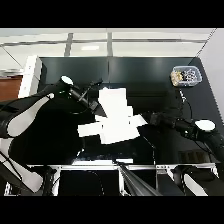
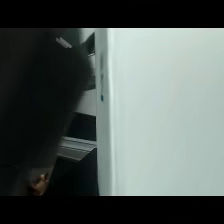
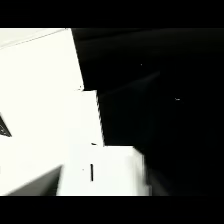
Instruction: Fold the box and place the chain.
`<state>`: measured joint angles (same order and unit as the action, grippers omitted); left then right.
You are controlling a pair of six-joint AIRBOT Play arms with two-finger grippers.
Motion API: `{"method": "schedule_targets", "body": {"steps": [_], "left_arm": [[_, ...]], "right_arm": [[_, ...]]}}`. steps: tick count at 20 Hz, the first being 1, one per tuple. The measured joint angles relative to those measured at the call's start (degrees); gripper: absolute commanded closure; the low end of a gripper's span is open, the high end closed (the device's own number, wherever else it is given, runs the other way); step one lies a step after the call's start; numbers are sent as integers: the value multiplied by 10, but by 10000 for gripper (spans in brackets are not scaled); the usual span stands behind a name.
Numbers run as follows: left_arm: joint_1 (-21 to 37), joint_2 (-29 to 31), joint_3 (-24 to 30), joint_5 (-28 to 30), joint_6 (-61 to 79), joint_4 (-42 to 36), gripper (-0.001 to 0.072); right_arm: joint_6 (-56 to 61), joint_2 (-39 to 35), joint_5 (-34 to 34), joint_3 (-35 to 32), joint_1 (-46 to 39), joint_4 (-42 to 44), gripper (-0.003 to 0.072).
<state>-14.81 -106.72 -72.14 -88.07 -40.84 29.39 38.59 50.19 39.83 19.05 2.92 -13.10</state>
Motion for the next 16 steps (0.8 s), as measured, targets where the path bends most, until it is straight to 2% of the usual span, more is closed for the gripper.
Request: {"method": "schedule_targets", "body": {"steps": [3,6,9,11,16], "left_arm": [[-1,18,-3,1,1,23,691],[-12,77,26,24,25,29,690],[-36,153,101,100,116,-11,689],[-56,186,143,149,210,-24,689],[-104,210,181,271,351,14,691]], "right_arm": [[7,-1,41,56,-28,-94,29],[24,-1,130,149,-64,-226,29],[33,-1,186,207,-81,-329,29],[35,-1,196,225,-87,-368,29],[37,-1,195,240,-91,-414,29]]}}
